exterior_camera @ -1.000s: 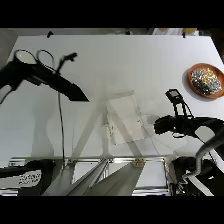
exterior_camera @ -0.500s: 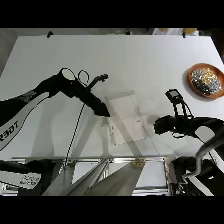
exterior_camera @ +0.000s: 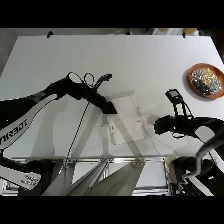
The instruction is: Fold the box and place the chain.
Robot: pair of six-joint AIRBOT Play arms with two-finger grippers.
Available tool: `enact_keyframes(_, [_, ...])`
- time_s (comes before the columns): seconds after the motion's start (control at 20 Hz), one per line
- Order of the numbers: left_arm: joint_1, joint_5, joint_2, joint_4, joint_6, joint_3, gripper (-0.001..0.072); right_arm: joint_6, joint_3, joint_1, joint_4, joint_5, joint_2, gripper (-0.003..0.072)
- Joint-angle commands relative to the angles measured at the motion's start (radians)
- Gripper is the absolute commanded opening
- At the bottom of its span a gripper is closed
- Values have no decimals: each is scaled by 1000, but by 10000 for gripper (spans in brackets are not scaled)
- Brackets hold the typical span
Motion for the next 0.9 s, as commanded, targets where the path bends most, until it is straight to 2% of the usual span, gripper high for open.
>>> enact_keyframes(0.0, [-3, -2, -12, -48, 49, 0, 597, -1, -1, 1, 0, 0, 1, 17])
enact_keyframes(0.05, [-3, -11, -12, -65, 64, 0, 485, -1, 0, 1, 0, 0, 1, 17])
enact_keyframes(0.2, [-3, -64, -12, -78, 114, 0, 237, -1, 0, 1, 0, 0, 1, 18])
enact_keyframes(0.35, [6, -68, -5, -99, 166, 1, 35, -1, 0, 1, 0, 0, 3, 18])
enact_keyframes(0.4, [6, -67, 3, -100, 221, 1, 2, -1, 1, 1, 0, 0, 6, 18])
enact_keyframes(0.5, [0, -66, 27, -100, 342, 3, 2, -3, 16, 1, -1, 1, 16, 21])
enact_keyframes(0.55, [-6, -62, 43, -97, 395, 3, 2, -3, 31, 1, -3, 0, 24, 55])
enact_keyframes(0.65, [-32, -35, 83, -42, 454, 3, 1, -4, 72, 1, -10, 3, 37, 183])
enact_keyframes(0.8, [-105, 42, 130, 151, 495, 3, 1, -4, 141, 1, -27, 4, 47, 448])
enact_keyframes(0.85, [-129, 70, 135, 188, 495, 3, 0, -4, 159, 1, -36, 4, 48, 476])
